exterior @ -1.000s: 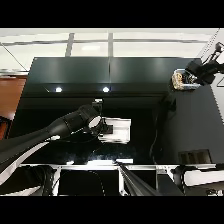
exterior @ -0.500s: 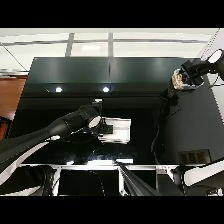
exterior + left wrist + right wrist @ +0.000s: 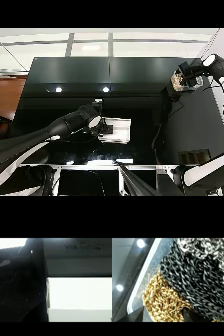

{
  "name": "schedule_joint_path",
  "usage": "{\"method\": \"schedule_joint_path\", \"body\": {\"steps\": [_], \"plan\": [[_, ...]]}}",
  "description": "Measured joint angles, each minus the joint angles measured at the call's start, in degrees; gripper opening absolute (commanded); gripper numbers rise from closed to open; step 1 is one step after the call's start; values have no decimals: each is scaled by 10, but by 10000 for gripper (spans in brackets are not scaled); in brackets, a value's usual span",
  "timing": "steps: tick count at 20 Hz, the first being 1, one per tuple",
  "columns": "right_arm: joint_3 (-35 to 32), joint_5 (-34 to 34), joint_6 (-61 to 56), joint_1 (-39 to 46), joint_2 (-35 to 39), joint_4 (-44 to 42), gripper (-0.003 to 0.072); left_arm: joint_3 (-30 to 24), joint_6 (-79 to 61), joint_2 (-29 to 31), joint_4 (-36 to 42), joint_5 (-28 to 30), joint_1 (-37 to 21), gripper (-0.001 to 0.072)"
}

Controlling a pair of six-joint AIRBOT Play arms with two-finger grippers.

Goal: Fold the box and place the chain.

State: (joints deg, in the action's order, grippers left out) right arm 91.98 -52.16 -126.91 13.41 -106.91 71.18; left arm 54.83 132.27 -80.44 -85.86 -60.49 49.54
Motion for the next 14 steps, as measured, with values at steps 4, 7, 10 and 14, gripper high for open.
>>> {"method": "schedule_joint_path", "body": {"steps": [4,7,10,14], "plan": [[0,-3,24,0,-4,-13,12,0,0,0,0,0,0,25],[5,-26,89,1,-3,-36,11,0,0,0,0,0,0,25],[30,-63,169,2,14,-52,10,0,0,0,0,0,0,26],[59,-96,266,4,83,-59,9,0,0,0,0,0,0,26]]}}
